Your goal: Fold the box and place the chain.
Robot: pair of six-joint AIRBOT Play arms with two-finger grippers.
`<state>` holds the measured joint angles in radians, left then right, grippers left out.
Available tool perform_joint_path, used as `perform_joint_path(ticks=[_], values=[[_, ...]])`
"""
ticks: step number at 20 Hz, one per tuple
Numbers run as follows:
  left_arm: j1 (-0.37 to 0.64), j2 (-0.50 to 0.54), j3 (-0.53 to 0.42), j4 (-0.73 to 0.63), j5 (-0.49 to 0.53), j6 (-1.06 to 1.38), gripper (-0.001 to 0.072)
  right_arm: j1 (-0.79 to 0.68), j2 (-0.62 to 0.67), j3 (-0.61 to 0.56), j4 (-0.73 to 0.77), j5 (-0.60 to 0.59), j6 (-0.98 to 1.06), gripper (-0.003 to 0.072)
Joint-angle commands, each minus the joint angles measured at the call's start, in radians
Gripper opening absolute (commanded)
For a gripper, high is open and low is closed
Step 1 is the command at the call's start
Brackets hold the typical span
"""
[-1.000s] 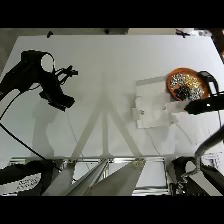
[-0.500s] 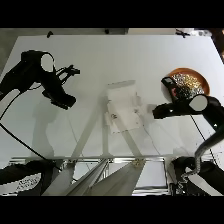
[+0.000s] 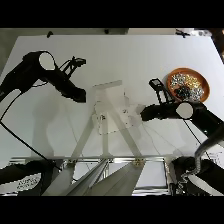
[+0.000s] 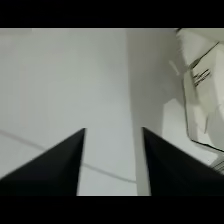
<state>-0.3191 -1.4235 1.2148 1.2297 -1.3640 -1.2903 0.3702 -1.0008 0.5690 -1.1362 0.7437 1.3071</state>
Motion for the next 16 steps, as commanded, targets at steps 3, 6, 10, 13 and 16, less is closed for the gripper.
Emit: perform_joint_path(ticks=[3, 6, 10, 13, 16], values=[[0.000, -0.034, -0.081, -0.352, 0.110, 0.465, 0.0566, 0.009, -0.001, -0.001, 0.000, -0.011, 0.005, 0.0006], [0.000, -0.059, -0.169, -0.451, 0.206, 0.655, 0.0567, 0.009, -0.001, -0.001, 0.001, -0.010, 0.006, 0.0006], [0.002, -0.134, -0.200, -0.572, 0.239, 0.820, 0.0566, 0.009, -0.001, -0.001, 0.001, -0.003, 0.006, 0.0007], [0.001, -0.196, -0.200, -0.735, 0.276, 0.901, 0.0509, 0.009, -0.001, -0.001, 0.008, 0.005, 0.006, 0.0007], [0.001, -0.216, -0.200, -0.750, 0.272, 0.926, 0.0002, 0.009, -0.001, -0.001, 0.016, 0.028, 0.006, 0.0007]])
